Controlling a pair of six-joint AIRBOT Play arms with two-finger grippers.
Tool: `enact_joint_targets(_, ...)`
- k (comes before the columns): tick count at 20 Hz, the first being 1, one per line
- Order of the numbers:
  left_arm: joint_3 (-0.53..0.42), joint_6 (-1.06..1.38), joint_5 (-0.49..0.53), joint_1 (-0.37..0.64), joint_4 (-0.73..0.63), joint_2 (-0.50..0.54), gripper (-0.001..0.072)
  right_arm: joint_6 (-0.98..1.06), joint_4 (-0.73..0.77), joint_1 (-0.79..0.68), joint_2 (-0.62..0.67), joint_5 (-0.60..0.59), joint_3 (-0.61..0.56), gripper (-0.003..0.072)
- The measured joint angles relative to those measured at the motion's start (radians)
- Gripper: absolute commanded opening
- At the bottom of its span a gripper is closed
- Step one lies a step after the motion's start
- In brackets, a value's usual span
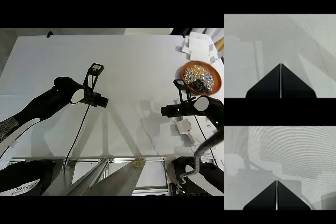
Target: Fold the box and place the chain.
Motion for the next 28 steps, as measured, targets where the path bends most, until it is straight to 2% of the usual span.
enact_joint_targets(3, 0.0, 0.0, 0.0, 0.0, 0.0, 0.0, 0.0009, -0.002, -0.019, 0.0, 0.004, 0.033, 0.03, 0.0019)
enact_joint_targets(7, 0.0, 0.0, 0.0, 0.0, 0.0, 0.0, 0.0009, -0.041, -0.091, 0.0, 0.024, 0.158, 0.124, 0.002)
enact_joint_targets(9, 0.0, 0.0, 0.0, 0.0, 0.0, 0.0, 0.0009, 0.011, -0.241, 0.0, 0.031, 0.222, 0.189, 0.0017)
enact_joint_targets(13, 0.0, 0.0, 0.0, 0.0, 0.0, 0.0, 0.0009, 0.128, -0.667, -0.009, 0.036, 0.336, 0.273, 0.0015)
enact_joint_targets(16, 0.0, 0.0, 0.0, 0.0, 0.0, 0.0, 0.0009, 0.161, -0.837, -0.088, 0.028, 0.364, 0.293, 0.0017)
enact_joint_targets(17, 0.0, 0.0, 0.0, 0.0, 0.0, 0.0, 0.0009, 0.165, -0.869, -0.135, 0.019, 0.369, 0.297, 0.0147)
enact_joint_targets(18, 0.0, 0.0, 0.0, 0.0, 0.0, 0.0, 0.0009, 0.171, -0.894, -0.183, 0.009, 0.37, 0.299, 0.0483)
enact_joint_targets(19, 0.0, 0.0, 0.0, 0.0, 0.0, 0.0, 0.0009, 0.174, -0.908, -0.238, -0.006, 0.369, 0.301, 0.0613)
enact_joint_targets(20, 0.0, 0.0, 0.0, 0.0, 0.0, 0.0, 0.0009, 0.174, -0.915, -0.29, -0.021, 0.369, 0.303, 0.0579)
enact_joint_targets(23, 0.0, 0.0, 0.0, 0.0, 0.0, 0.0, 0.0009, 0.155, -0.917, -0.429, -0.076, 0.36, 0.305, 0.0554)
enact_joint_targets(24, 0.0, 0.0, 0.0, 0.0, 0.0, 0.0, 0.0009, 0.135, -0.916, -0.463, -0.096, 0.357, 0.306, 0.0524)
enact_joint_targets(28, 0.0, 0.0, 0.0, 0.0, 0.0, 0.0, 0.0009, 0.05, -0.901, -0.543, -0.178, 0.345, 0.306, 0.0515)
